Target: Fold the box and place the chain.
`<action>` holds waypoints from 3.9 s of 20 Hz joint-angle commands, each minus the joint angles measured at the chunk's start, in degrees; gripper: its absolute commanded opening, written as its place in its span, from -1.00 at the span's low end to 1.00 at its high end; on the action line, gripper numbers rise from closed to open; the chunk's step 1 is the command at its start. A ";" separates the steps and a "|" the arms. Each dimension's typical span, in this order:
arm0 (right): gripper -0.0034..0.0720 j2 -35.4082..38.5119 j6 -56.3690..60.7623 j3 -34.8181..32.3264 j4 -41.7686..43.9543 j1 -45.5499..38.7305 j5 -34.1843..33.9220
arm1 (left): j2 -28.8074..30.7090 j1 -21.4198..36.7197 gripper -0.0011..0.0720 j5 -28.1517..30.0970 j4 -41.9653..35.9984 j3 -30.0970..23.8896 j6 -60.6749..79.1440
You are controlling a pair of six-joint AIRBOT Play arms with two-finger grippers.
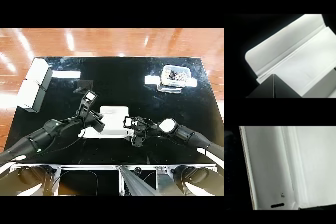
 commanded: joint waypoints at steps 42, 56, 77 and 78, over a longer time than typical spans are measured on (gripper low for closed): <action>0.32 -0.04 0.04 0.04 -0.37 0.15 0.02 | 0.66 10.71 0.55 21.66 -9.97 -3.61 54.25; 0.32 -0.07 0.07 0.04 -0.35 0.15 0.02 | 0.57 7.80 0.19 20.50 -11.85 -3.41 55.08; 0.32 -0.07 0.04 0.04 -0.37 0.15 0.02 | 0.44 3.41 -0.04 16.52 -16.57 -3.41 55.08; 0.32 -0.07 0.04 0.04 -0.37 0.17 0.02 | 0.31 3.41 -0.04 16.41 -16.57 -3.41 55.06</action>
